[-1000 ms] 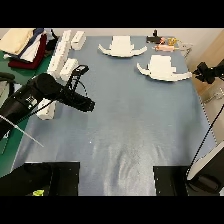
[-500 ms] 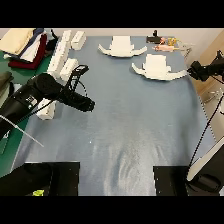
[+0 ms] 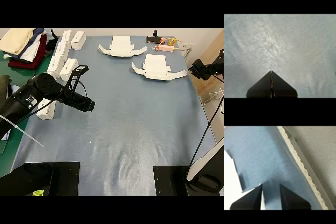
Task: Fold the box.
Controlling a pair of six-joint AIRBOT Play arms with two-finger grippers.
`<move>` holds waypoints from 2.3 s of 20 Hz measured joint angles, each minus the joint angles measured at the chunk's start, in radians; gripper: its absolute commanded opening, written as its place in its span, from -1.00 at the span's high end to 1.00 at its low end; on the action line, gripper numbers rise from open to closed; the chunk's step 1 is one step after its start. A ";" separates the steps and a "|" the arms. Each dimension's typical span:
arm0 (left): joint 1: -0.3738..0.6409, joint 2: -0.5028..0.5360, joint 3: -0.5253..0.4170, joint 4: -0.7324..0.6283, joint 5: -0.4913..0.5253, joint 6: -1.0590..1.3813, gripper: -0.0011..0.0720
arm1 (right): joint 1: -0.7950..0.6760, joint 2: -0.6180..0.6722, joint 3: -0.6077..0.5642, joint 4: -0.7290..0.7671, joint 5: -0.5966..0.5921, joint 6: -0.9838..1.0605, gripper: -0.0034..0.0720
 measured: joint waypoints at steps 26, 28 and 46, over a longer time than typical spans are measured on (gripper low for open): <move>0.000 0.000 0.000 0.000 0.000 0.000 0.93 | 0.204 0.392 -0.332 0.043 -0.311 -0.062 0.92; 0.000 0.000 0.000 0.001 0.000 0.000 0.93 | 0.253 0.513 -0.508 0.031 -0.296 -0.053 0.92; 0.000 0.000 0.000 0.000 0.001 0.000 0.93 | 0.599 1.380 -1.587 -0.105 -0.070 0.225 -0.11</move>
